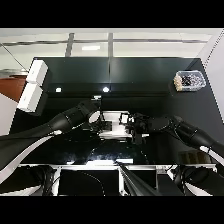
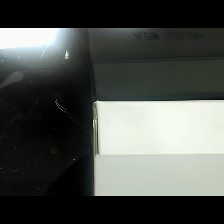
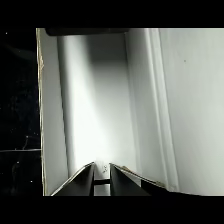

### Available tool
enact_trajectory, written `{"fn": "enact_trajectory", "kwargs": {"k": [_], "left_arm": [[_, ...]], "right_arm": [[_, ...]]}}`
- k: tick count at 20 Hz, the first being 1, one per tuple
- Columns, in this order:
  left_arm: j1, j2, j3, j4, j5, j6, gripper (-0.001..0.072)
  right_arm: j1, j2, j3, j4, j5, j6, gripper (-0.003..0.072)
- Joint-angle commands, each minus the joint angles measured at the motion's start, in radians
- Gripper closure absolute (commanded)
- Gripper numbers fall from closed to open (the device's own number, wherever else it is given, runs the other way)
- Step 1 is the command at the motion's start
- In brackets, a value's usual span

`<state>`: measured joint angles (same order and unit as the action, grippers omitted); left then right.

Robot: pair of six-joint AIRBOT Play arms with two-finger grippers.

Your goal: Fold the box and place the chain.

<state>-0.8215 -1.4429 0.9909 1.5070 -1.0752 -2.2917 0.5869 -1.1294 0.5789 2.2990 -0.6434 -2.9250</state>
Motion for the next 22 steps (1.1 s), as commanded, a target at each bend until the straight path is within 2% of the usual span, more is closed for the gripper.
{"fn": "enact_trajectory", "kwargs": {"k": [1,13,14,15,21,22], "left_arm": [[0.000,-0.001,0.000,0.000,0.002,0.003,0.0684],[0.000,-0.001,0.000,0.000,0.002,0.003,0.0684],[0.000,-0.001,0.000,0.000,0.002,0.003,0.0684],[0.000,-0.001,0.000,0.000,0.002,0.003,0.0684],[0.000,-0.001,0.000,0.000,0.001,0.003,0.0684],[0.000,-0.001,0.000,0.000,0.001,0.003,0.0684]], "right_arm": [[0.002,0.000,0.000,0.016,0.019,0.015,0.0568],[0.002,0.000,0.000,0.020,0.024,0.027,0.0546],[0.002,0.000,0.000,0.020,0.024,0.027,0.0435],[0.002,0.000,0.000,0.020,0.024,0.031,0.0371],[0.002,0.000,0.000,0.020,0.032,0.034,0.0393],[0.002,0.000,0.000,0.019,0.034,0.034,0.0499]]}}
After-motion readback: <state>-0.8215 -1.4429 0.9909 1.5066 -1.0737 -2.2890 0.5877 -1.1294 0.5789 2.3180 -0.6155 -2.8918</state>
